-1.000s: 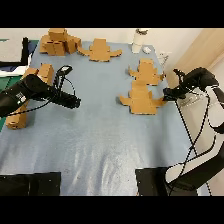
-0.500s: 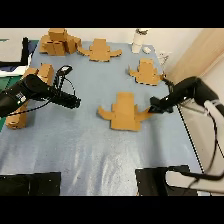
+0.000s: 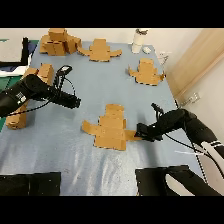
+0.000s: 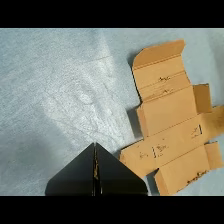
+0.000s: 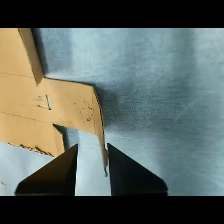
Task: Fold the box.
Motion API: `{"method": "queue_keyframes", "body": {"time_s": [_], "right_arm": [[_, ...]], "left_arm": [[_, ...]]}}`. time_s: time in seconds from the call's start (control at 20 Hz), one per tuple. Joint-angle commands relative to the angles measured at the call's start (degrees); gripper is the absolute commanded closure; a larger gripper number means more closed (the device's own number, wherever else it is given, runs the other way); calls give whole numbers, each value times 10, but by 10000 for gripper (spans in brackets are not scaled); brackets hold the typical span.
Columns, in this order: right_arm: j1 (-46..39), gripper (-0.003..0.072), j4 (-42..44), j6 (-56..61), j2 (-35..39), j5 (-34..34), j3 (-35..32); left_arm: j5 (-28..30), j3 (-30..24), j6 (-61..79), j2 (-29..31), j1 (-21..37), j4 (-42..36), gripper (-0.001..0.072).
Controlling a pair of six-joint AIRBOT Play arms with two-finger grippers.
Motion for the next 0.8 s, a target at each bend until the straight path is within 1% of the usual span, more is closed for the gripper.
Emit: {"method": "queue_keyframes", "body": {"time_s": [0.0, 0.2, 0.25, 0.3, 0.5, 0.55, 0.6, 0.7, 0.75], "right_arm": [[9, 403, 2, -7, -12, 30, -17], [9, 407, 22, -52, -50, 51, -10], [9, 419, 34, -66, -55, 56, -8], [9, 467, 47, -81, -61, 59, -3], [9, 468, 69, -118, -82, 71, 6], [9, 490, 74, -126, -87, 70, 6], [9, 546, 80, -135, -89, 70, 6], [9, 555, 106, -160, -91, 68, 6], [9, 603, 114, -171, -91, 68, 6]], "left_arm": [[-3, 0, 0, 0, 0, -9, 697], [-2, 0, 0, 0, 0, -13, 697], [-2, 0, 0, 0, 0, -17, 697], [-5, 0, 0, 0, 0, -25, 697], [-10, 0, 0, 0, 0, -49, 697], [-10, 0, 0, 0, 0, -54, 697], [-10, 0, 0, 0, 0, -58, 697], [-10, 0, 0, 0, 0, -62, 697], [-10, 0, 0, 0, 0, -62, 697]]}}
